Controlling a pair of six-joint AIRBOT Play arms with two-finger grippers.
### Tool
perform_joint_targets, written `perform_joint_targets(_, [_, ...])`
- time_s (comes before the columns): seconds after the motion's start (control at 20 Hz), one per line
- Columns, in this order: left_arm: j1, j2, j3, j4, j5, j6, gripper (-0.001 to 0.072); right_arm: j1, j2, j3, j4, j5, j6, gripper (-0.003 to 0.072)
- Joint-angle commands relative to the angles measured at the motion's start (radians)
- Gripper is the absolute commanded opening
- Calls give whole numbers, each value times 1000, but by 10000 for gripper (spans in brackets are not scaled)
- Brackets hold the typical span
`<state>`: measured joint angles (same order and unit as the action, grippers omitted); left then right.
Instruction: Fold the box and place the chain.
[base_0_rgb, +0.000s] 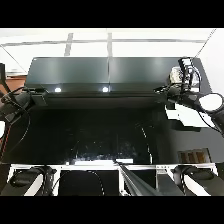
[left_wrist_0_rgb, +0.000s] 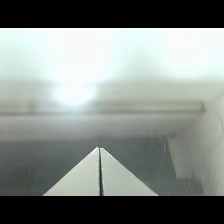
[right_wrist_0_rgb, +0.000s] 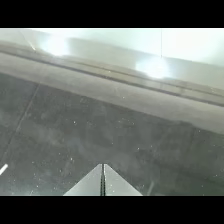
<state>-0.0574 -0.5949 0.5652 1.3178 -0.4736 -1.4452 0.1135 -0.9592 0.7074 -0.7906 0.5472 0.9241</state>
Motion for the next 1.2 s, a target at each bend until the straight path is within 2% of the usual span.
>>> perform_joint_targets(0.0, [-1,-20,0,-39,69,0,32,1,-2,0,8,-9,0,376])
perform_joint_targets(0.05, [-2,-40,0,-68,29,-1,138,1,-2,0,5,3,0,720])
perform_joint_targets(0.1, [-9,-61,0,-82,-23,0,495,0,-2,1,4,26,7,720])
perform_joint_targets(0.15, [-21,-87,0,-80,-87,1,707,-4,-2,1,-1,51,43,720])
perform_joint_targets(0.25, [-36,-125,1,-43,-200,1,708,-50,-2,13,-89,76,246,720])
perform_joint_targets(0.3, [-36,-135,1,-21,-241,1,707,-109,-3,35,-198,109,343,720])
perform_joint_targets(0.4, [-36,-141,1,18,-292,-3,707,-288,-16,95,-420,206,499,720])
perform_joint_targets(0.5, [-38,-141,1,11,-296,-3,707,-518,-41,155,-508,255,558,720])
perform_joint_targets(0.65, [-38,-141,1,9,-290,-3,707,-854,-93,249,-497,350,587,720])
perform_joint_targets(0.8, [-38,-141,1,8,-295,-3,707,-1061,-184,373,-497,471,507,720])
perform_joint_targets(0.95, [-38,-141,1,4,-294,-3,707,-1162,-321,489,-496,598,404,720])
perform_joint_targets(1.15, [-38,-141,1,1,-294,-3,707,-1168,-528,603,-434,709,205,720])
